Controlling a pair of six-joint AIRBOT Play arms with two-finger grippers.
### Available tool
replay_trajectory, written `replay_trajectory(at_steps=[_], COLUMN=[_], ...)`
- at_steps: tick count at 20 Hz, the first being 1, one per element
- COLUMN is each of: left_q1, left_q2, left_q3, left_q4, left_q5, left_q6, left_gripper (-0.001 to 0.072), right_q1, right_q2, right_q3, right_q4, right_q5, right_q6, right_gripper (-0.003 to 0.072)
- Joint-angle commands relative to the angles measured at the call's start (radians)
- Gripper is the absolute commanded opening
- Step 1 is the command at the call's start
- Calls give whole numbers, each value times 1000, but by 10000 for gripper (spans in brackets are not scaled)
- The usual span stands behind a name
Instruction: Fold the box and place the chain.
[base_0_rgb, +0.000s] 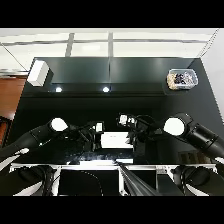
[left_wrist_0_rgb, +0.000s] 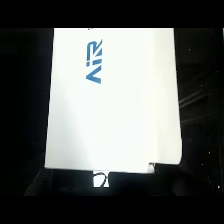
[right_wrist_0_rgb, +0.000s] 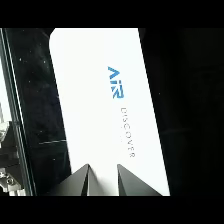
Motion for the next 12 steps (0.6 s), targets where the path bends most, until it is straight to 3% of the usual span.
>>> replay_trajectory(at_steps=[1, 3, 5, 12], left_q1=[0, 0, 0, 0], left_q2=[0, 0, 0, 0], left_q3=[0, 0, 0, 0], left_q4=[0, 0, 0, 0], left_q5=[-1, -1, -1, -1], left_q6=[0, 1, 1, 1], left_gripper=[390, 391, 391, 391], right_q1=[1, 1, 1, 1], right_q2=[1, 2, 1, 4], right_q3=[0, 0, 0, 0], right_q4=[-1, -2, -1, 9], right_q5=[2, -23, -47, -50], right_q6=[6, 6, 6, 10], right_gripper=[196, 194, 126, 146])
